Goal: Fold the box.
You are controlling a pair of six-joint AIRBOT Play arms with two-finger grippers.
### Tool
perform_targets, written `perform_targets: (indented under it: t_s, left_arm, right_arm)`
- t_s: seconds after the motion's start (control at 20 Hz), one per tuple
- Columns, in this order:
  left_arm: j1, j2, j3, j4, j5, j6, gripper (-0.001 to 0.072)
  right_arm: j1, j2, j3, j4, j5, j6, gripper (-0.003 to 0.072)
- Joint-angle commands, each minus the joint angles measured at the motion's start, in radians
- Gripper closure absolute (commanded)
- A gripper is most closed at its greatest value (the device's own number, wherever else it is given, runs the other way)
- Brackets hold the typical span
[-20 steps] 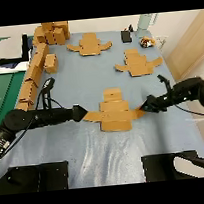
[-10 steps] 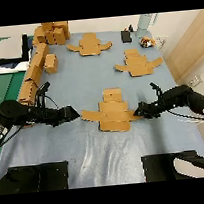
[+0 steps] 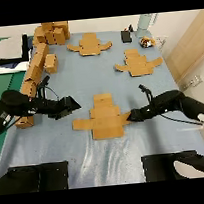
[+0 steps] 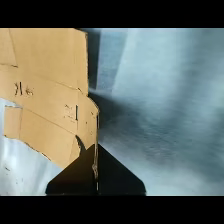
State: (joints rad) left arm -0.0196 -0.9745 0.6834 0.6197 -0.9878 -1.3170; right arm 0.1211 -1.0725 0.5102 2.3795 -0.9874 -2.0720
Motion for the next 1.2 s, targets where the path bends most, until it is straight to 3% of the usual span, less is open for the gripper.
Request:
perform_targets:
  t_s: [0.0, 0.25, 0.35, 0.6, 0.9, 1.15]
  left_arm:
    - [0.021, -0.159, 0.079, -0.005, -0.077, 0.086, 0.0005]
    - [0.021, -0.305, 0.090, -0.007, -0.085, 0.190, 0.0006]
    - [0.020, -0.316, 0.090, -0.015, -0.085, 0.219, 0.0187]
    - [0.019, -0.357, 0.091, -0.087, -0.089, 0.320, 0.0179]
    - [0.021, -0.494, 0.111, -0.455, -0.097, 0.637, 0.0151]
    - [0.021, -0.586, 0.139, -0.569, -0.340, 0.737, 0.0152]
  right_arm:
    - [0.146, 0.135, -0.085, -0.022, 0.116, -0.032, 0.0686]
    - [0.282, 0.305, -0.124, -0.055, 0.206, -0.015, 0.0686]
    - [0.291, 0.334, -0.124, -0.058, 0.235, -0.011, 0.0686]
    - [0.291, 0.329, -0.124, -0.072, 0.255, -0.012, 0.0685]
    - [0.291, 0.324, -0.124, -0.087, 0.258, -0.011, 0.0685]
    - [0.291, 0.324, -0.124, -0.110, 0.266, -0.011, 0.0685]
